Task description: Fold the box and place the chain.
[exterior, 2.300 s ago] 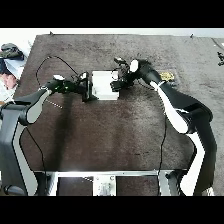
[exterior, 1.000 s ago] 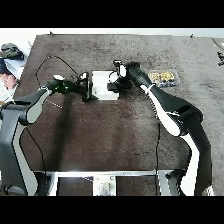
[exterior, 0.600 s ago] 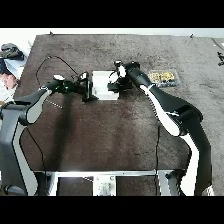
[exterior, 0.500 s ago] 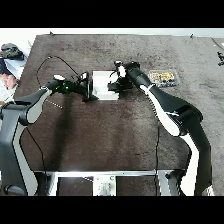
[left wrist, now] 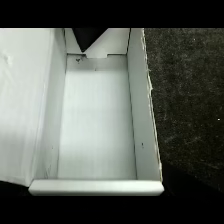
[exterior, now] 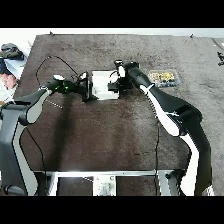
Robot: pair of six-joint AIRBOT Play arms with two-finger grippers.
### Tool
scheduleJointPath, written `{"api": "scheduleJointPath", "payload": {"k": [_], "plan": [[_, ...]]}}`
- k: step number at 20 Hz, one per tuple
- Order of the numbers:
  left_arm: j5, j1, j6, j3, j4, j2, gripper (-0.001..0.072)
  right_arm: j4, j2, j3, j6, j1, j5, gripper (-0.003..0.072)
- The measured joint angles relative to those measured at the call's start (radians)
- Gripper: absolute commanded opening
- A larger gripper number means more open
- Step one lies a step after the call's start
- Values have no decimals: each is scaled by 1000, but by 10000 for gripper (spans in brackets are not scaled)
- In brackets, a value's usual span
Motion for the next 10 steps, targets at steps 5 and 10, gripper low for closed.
{"api": "scheduleJointPath", "payload": {"k": [5,10], "plan": [[0,0,0,0,-1,0,419,16,8,0,4,2,-1,335],[0,0,-1,0,-2,0,418,18,6,0,5,2,23,291]]}}
